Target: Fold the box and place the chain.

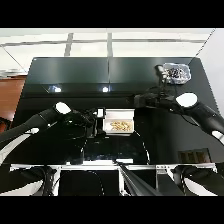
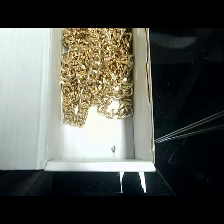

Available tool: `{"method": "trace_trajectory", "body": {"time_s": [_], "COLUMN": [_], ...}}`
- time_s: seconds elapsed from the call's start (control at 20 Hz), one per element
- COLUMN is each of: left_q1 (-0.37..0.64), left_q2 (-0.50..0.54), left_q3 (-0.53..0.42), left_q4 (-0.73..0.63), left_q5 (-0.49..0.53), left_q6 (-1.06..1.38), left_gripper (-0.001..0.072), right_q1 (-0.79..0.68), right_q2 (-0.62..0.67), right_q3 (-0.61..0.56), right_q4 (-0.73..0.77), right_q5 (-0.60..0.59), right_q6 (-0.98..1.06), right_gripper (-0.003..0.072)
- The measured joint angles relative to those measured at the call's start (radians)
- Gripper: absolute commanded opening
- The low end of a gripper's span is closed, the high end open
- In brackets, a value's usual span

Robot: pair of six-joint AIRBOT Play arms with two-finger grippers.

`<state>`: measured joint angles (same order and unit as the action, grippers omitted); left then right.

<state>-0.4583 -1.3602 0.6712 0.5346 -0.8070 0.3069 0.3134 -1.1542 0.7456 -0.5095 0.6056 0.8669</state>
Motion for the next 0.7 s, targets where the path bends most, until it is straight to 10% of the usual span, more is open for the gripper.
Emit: {"method": "trace_trajectory", "body": {"time_s": [0.7], "left_q1": [0.000], "left_q2": [0.000], "left_q3": [0.000], "left_q4": [0.002], "left_q5": [-0.002], "left_q6": [0.000], "left_gripper": [0.0478], "right_q1": [0.132], "right_q2": [-0.038], "right_q3": [0.070], "right_q4": [-0.222], "right_q5": [0.353], "right_q6": [-0.581], "right_gripper": [0.0703]}}
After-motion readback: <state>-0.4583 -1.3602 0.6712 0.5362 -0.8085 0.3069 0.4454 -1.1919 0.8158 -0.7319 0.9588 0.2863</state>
